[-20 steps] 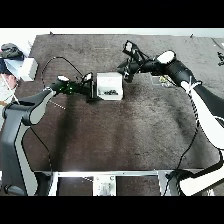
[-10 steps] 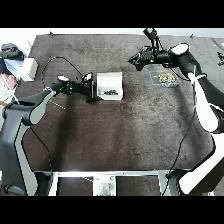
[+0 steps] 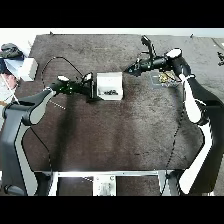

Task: Fold the box and place the chain.

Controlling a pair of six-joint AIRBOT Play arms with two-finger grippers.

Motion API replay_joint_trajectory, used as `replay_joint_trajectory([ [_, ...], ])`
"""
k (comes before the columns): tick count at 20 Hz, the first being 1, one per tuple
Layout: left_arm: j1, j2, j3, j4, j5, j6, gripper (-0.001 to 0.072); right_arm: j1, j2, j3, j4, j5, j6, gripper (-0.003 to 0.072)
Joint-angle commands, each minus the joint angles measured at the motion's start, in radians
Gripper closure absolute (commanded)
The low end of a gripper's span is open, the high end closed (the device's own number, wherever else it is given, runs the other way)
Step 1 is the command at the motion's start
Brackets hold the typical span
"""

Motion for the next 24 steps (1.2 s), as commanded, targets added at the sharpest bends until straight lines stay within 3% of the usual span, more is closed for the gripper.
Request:
replay_joint_trajectory([
  [1, 0.0, 0.0, 0.0, 0.0, 0.0, 0.0, 0.0357, 0.009, -0.009, 0.006, 0.011, 0.072, -0.007, 0.0531],
  [10, 0.0, 0.0, 0.0, 0.0, 0.0, 0.0, 0.0357, 0.028, 0.011, 0.006, -0.064, 0.254, -0.087, 0.053],
  [24, 0.0, 0.0, 0.0, 0.0, 0.0, 0.0, 0.0357, 0.148, 0.023, 0.005, -0.109, 0.078, -0.256, 0.0513],
])
